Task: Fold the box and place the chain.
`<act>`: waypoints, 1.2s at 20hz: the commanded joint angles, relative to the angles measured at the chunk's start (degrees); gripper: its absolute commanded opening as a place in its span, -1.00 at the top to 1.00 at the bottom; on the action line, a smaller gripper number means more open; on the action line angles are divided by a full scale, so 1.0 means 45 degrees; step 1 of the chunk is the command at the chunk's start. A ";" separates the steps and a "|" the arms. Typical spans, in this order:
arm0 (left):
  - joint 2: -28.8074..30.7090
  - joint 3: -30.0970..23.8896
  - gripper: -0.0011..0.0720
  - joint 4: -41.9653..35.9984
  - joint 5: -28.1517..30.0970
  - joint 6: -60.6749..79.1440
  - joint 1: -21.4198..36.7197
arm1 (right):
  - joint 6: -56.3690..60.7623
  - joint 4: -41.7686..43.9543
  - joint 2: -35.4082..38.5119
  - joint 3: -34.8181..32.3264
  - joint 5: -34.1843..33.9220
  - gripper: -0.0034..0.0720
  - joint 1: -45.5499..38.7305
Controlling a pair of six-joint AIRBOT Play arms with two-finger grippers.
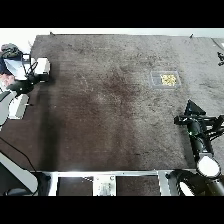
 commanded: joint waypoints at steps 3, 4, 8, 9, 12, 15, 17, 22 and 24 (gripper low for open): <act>0.0792 0.0078 -1.00 0.0136 -0.0024 0.0010 0.0039 | 0.0000 0.0000 0.0010 -0.0005 -0.0005 0.86 0.0010; 0.1064 0.0078 -1.00 0.0136 -0.0073 0.0010 0.0039 | 0.0000 0.0000 0.0010 -0.0005 0.0000 0.86 0.0010; 0.2579 0.0073 -1.00 0.0146 -0.0680 0.0000 0.0039 | 0.0000 0.0000 0.0010 -0.0005 0.0000 0.86 0.0010; 0.3070 0.0073 -1.00 0.0146 -0.1161 0.0000 0.0039 | 0.0000 0.0000 0.0010 -0.0005 0.0000 0.87 0.0010; 0.4517 0.0073 0.74 0.0136 -0.3021 -0.0185 0.0039 | 0.0000 0.0000 0.0010 -0.0005 0.0000 0.86 0.0010; 0.5911 -0.0068 0.95 -0.0155 -0.3973 -0.0311 -0.0058 | 0.0005 0.0000 0.0010 -0.0005 0.0000 0.86 0.0010; 0.7155 -0.0811 0.95 -0.0471 -0.3827 0.0253 -0.0219 | 0.0000 0.0000 0.0010 -0.0005 0.0000 0.87 0.0010; 1.1239 -0.5022 0.95 -0.3711 -0.2827 0.3570 -0.0491 | 0.0000 0.0000 0.0010 -0.0005 -0.0005 0.86 0.0010; 1.3017 -0.7155 0.95 -0.4959 -0.2482 0.5056 -0.0491 | 0.0000 0.0000 0.0010 -0.0005 -0.0005 0.86 0.0010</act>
